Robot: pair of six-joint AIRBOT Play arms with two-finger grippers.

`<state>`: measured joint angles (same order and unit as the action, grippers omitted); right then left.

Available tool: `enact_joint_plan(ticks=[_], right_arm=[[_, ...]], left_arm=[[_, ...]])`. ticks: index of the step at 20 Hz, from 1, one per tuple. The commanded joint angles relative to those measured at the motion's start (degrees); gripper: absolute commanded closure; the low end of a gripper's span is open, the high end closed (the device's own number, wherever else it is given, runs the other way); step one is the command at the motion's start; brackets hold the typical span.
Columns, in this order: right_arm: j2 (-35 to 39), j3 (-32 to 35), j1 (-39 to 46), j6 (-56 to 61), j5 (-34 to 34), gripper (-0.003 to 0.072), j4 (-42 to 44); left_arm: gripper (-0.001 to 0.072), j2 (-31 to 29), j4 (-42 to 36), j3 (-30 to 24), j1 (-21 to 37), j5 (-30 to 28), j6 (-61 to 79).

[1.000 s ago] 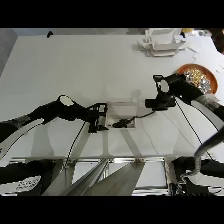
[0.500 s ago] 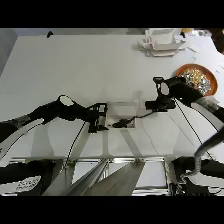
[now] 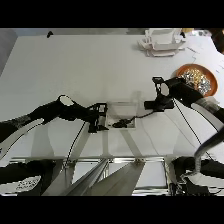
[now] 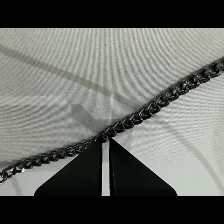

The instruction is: Fold the box and place the chain.

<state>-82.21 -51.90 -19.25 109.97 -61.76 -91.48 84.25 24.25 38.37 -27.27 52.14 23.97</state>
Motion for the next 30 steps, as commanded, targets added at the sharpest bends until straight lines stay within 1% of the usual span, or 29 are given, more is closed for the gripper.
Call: enact_joint_plan(ticks=[1, 8, 10, 11, 12, 13, 14, 15, 16, 17, 23, 26, 30], right_arm=[[1.79, 0.00, 0.02, -2.29, 0.22, 0.0668, -0.02], [10.60, 0.00, -0.72, -2.49, -0.59, 0.0668, 0.13], [11.74, 0.00, -1.90, -1.84, 0.13, 0.0666, -1.42], [11.52, 0.00, -1.92, -1.79, 0.50, 0.0650, -1.55], [11.08, 0.00, -1.92, -1.77, 1.14, 0.0497, -1.53], [10.43, 0.00, -1.95, -1.46, 1.62, 0.0283, -1.49], [9.53, 0.02, -1.92, 0.02, 1.88, 0.0261, -1.53], [8.44, 0.02, -1.92, 1.51, 2.10, 0.0309, -1.79], [7.52, 0.00, -1.92, 2.86, 2.47, 0.0380, -2.27], [6.67, 0.00, -1.92, 4.31, 2.84, 0.0417, -2.82], [2.25, 0.02, -1.81, 4.81, 2.23, 0.0417, -4.07], [2.03, 0.02, -1.81, 5.53, 2.67, 0.0437, -4.11], [2.01, 0.02, -1.81, 5.55, 2.71, 0.0437, -4.50]], left_arm=[[0.0518, -0.04, 0.00, 0.04, 0.04, -0.02, 0.02], [0.0518, -0.04, 0.00, 0.04, 0.04, -0.04, 0.02], [0.0518, -0.04, 0.00, 0.04, 0.04, 0.00, 0.02], [0.0518, -0.04, 0.00, 0.04, 0.04, -0.02, 0.02], [0.0518, -0.04, 0.00, 0.04, 0.04, -0.02, 0.02], [0.0518, -0.04, 0.00, 0.04, 0.04, -0.02, 0.02], [0.0518, -0.04, 0.00, 0.04, 0.04, 0.02, 0.02], [0.0518, -0.04, 0.00, 0.04, 0.04, -0.02, 0.02], [0.0518, -0.04, 0.00, 0.04, 0.04, 0.00, 0.02], [0.0518, -0.04, 0.00, 0.04, 0.04, -0.02, 0.02], [0.0518, -0.04, 0.00, 0.04, 0.04, -0.02, 0.02], [0.0518, -0.04, 0.00, 0.04, 0.04, -0.02, 0.02], [0.0518, -0.04, 0.00, 0.04, 0.04, -0.02, 0.02]])
